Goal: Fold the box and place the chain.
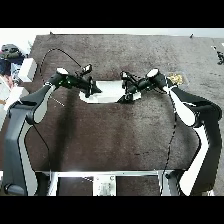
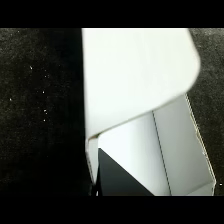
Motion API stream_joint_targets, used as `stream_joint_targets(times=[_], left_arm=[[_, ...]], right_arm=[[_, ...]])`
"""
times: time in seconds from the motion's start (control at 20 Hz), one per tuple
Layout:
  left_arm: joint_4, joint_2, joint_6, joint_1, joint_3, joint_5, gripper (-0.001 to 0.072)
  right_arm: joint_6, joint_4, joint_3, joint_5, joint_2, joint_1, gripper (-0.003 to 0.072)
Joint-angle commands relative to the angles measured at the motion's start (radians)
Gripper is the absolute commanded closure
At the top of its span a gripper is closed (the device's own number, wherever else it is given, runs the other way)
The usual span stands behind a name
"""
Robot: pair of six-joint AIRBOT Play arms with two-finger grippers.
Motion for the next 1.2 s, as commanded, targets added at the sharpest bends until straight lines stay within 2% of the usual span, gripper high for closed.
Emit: stream_joint_targets(times=[0.0, 0.1, 0.6, 0.65, 0.7, 1.15], left_arm=[[0.0, 0.0, 0.0, 0.0, 0.0, 0.0, 0.0696], [0.0, 0.0, 0.0, 0.0, 0.0, 0.0, 0.0696], [0.0, 0.0, 0.0, 0.0, 0.0, 0.0, 0.0696], [0.0, 0.0, 0.0, 0.0, 0.0, 0.0, 0.0696], [0.0, 0.0, 0.0, 0.0, 0.0, 0.0, 0.0696], [0.0, 0.0, 0.0, 0.0, 0.0, 0.0, 0.0696]], right_arm=[[0.003, -0.004, 0.001, -0.01, -0.004, 0.0, 0.0043], [0.003, -0.003, 0.001, -0.024, -0.004, 0.0, 0.0127], [0.003, -0.005, 0.001, -0.036, -0.008, 0.0, 0.0127], [0.003, -0.004, 0.001, -0.036, -0.008, 0.0, 0.0238], [0.003, -0.005, 0.001, -0.035, -0.009, 0.0, 0.0271], [0.003, -0.004, 0.001, -0.032, -0.009, 0.0, 0.027]])
